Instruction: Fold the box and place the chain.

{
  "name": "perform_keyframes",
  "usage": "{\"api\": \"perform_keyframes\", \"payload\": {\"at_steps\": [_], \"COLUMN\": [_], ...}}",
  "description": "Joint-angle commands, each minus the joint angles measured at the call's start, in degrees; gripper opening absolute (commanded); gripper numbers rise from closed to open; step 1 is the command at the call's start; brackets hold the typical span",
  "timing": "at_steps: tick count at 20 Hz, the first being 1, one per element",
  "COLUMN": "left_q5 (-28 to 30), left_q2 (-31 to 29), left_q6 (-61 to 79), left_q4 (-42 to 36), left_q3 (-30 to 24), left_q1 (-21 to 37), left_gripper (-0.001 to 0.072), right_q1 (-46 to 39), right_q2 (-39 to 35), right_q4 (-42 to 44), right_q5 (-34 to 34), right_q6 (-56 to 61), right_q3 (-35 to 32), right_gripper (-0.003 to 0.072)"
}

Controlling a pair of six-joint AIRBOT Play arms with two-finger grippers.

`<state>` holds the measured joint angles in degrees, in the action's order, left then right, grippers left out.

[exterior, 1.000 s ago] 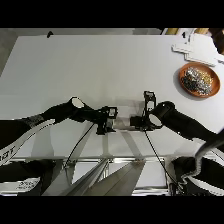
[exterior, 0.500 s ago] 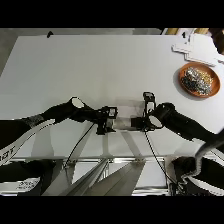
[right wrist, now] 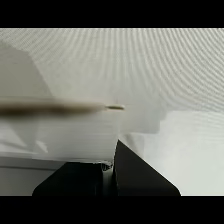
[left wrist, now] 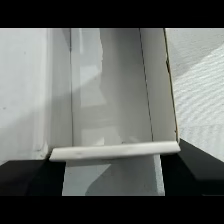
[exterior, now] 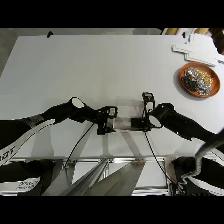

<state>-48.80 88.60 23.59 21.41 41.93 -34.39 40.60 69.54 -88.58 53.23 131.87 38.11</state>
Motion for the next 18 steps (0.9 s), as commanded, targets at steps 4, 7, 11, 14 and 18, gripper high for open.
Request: {"api": "perform_keyframes", "payload": {"at_steps": [4,7,11,14,18], "left_q5": [0.1,0.1,0.1,0.1,0.1], "left_q2": [0.0,0.0,0.0,0.0,0.0], "left_q6": [0.4,0.4,0.4,0.4,0.4], "left_q4": [0.2,0.2,0.2,0.2,0.2], "left_q3": [0.0,0.0,0.0,0.0,0.0], "left_q1": [0.0,0.0,0.0,0.0,0.0], "left_gripper": [0.0206,0.0206,0.0206,0.0206,0.0206], "right_q1": [0.0,0.0,0.0,0.0,-4.2], "right_q2": [0.1,0.0,-3.8,-11.1,-18.5], "right_q4": [-0.2,-0.2,-0.2,-0.2,-2.6], "right_q5": [-0.3,-0.3,1.6,8.3,13.7], "right_q6": [-1.9,-1.9,-13.6,-23.7,-30.0], "right_q3": [0.0,0.0,0.7,5.0,16.1], "right_gripper": [0.0128,0.0296,0.0297,0.0297,0.0295]}}
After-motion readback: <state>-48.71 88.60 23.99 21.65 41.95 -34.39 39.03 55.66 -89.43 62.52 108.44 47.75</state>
